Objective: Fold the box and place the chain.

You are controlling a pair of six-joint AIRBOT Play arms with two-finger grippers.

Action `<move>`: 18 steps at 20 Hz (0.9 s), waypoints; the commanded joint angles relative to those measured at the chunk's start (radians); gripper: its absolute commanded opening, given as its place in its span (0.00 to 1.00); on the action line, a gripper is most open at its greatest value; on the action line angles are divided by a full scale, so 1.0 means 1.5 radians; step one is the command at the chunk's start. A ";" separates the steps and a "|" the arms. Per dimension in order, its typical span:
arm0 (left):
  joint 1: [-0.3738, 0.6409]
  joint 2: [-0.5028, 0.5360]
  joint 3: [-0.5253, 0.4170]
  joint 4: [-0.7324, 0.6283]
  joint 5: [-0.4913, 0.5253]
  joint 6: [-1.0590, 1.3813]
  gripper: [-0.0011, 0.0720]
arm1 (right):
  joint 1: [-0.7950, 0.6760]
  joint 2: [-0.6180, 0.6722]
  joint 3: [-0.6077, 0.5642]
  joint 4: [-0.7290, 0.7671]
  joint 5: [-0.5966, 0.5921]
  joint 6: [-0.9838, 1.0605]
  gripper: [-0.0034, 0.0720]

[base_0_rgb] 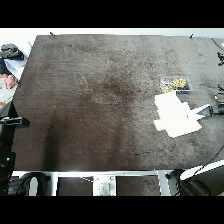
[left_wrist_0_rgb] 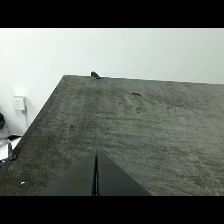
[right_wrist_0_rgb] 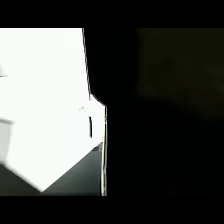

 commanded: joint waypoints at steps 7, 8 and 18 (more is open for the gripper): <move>0.001 0.000 0.000 0.000 0.000 0.000 0.03 | 0.109 0.180 -0.388 0.315 -0.016 -0.030 0.02; 0.001 0.000 0.000 0.000 0.000 0.000 0.03 | 0.135 0.213 -0.450 0.358 -0.057 -0.056 0.02; 0.001 0.000 0.000 -0.001 -0.004 -0.001 0.03 | 0.520 0.370 -0.674 0.640 -0.505 -0.080 0.02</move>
